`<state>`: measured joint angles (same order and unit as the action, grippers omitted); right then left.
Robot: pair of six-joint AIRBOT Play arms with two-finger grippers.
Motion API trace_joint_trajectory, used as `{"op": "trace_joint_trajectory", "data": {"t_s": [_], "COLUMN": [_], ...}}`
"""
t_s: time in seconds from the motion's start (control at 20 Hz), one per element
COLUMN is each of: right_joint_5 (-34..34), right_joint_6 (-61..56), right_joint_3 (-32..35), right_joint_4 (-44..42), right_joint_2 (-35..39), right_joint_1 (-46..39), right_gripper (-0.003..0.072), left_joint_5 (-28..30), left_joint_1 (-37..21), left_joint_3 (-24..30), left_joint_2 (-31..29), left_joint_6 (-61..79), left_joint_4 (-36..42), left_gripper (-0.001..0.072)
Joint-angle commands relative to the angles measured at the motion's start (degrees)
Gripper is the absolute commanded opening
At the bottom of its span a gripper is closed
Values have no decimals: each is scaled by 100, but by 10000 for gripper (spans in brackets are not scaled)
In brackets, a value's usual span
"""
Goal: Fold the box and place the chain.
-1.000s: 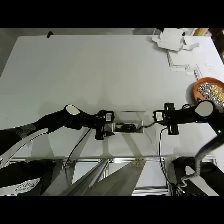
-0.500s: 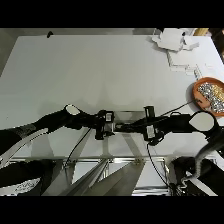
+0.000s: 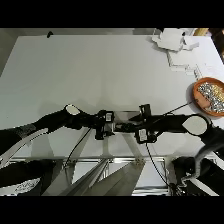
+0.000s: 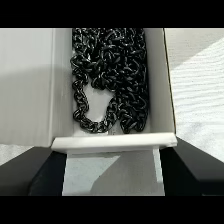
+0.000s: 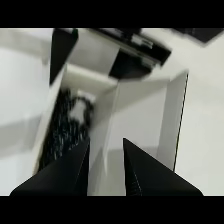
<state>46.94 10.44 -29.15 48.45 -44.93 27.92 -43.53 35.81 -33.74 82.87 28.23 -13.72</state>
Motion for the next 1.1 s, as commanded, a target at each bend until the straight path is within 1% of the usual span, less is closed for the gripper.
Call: {"op": "trace_joint_trajectory", "data": {"t_s": [0.0,0.05,0.1,0.2,0.25,0.45,0.6,0.75,0.9,1.0,1.05], "right_joint_5": [994,1198,1209,752,501,74,-96,-293,-306,-304,-295], "right_joint_6": [-118,-118,-107,35,175,688,831,835,1176,1458,1537], "right_joint_3": [-37,-31,11,168,236,243,243,243,243,243,243], "right_joint_4": [1226,1484,1683,1718,1698,1692,1711,1703,1270,970,957], "right_joint_2": [-9,-11,-31,-197,-354,-1176,-1558,-1762,-1799,-1808,-1808], "right_joint_1": [-1104,-1537,-1987,-2721,-2951,-3016,-3001,-3001,-3001,-3001,-3001], "right_gripper": [234,233,233,235,237,238,237,237,235,213,168], "left_joint_5": [2,0,0,0,2,2,2,2,2,2,0], "left_joint_1": [0,0,0,0,0,0,0,0,0,0,0], "left_joint_3": [-2,-2,-2,-2,-2,-2,-2,-2,-2,-2,-2], "left_joint_2": [0,0,0,0,0,0,0,0,0,0,0], "left_joint_6": [2,0,0,0,2,0,0,2,2,2,0], "left_joint_4": [0,-2,0,-2,0,-2,-2,0,-2,-2,-2], "left_gripper": [273,273,273,273,273,273,273,273,273,273,273]}}
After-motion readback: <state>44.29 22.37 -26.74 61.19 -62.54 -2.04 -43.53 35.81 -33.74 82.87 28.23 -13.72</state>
